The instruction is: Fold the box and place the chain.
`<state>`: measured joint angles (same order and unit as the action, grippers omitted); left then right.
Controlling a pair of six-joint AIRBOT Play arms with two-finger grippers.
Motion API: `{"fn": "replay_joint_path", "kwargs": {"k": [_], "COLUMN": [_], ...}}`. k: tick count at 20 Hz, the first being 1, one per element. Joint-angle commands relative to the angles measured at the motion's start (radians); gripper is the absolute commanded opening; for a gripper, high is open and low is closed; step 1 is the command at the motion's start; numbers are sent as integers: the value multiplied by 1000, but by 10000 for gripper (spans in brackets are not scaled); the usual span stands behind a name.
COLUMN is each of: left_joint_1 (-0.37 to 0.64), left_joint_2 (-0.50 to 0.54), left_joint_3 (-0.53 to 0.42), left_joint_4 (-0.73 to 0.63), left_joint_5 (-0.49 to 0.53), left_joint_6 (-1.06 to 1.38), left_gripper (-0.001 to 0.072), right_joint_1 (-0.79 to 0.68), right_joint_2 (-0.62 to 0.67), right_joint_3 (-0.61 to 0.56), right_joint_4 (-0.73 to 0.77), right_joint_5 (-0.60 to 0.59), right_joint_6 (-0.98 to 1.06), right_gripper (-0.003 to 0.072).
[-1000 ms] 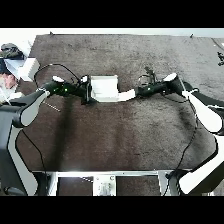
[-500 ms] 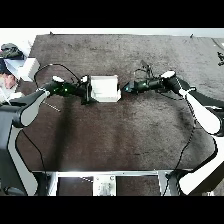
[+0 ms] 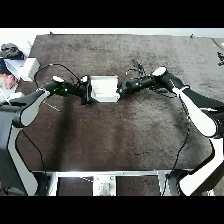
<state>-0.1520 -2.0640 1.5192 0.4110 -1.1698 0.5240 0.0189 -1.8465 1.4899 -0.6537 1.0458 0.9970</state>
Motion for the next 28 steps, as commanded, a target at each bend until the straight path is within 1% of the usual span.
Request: {"fn": "replay_joint_path", "kwargs": {"k": [1,2,4,11,12,15,18,19,22,23,24,28], "left_joint_1": [1,1,1,1,1,1,1,1,1,1,1,1], "left_joint_2": [0,0,0,0,0,0,0,0,0,0,0,0], "left_joint_3": [0,0,0,0,0,0,0,0,0,0,0,0], "left_joint_4": [0,0,0,0,0,0,0,0,0,0,0,0], "left_joint_5": [0,0,0,0,0,0,0,0,0,0,0,0], "left_joint_6": [0,0,0,0,0,0,0,0,0,0,0,0], "left_gripper": [405,405,405,405,405,405,405,405,405,405,405,405], "right_joint_1": [45,60,87,171,183,208,227,235,259,266,276,296], "right_joint_2": [-1,-1,-1,-62,-67,-71,-83,-90,-149,-164,-172,-176], "right_joint_3": [53,76,109,220,233,246,248,257,358,390,412,436], "right_joint_4": [-158,-236,-319,-454,-491,-599,-675,-703,-799,-820,-827,-872], "right_joint_5": [-8,-7,-7,26,31,31,31,41,169,191,188,175], "right_joint_6": [109,161,218,331,349,432,508,531,627,663,669,752], "right_gripper": [460,460,460,459,459,458,457,457,457,456,432,432]}}
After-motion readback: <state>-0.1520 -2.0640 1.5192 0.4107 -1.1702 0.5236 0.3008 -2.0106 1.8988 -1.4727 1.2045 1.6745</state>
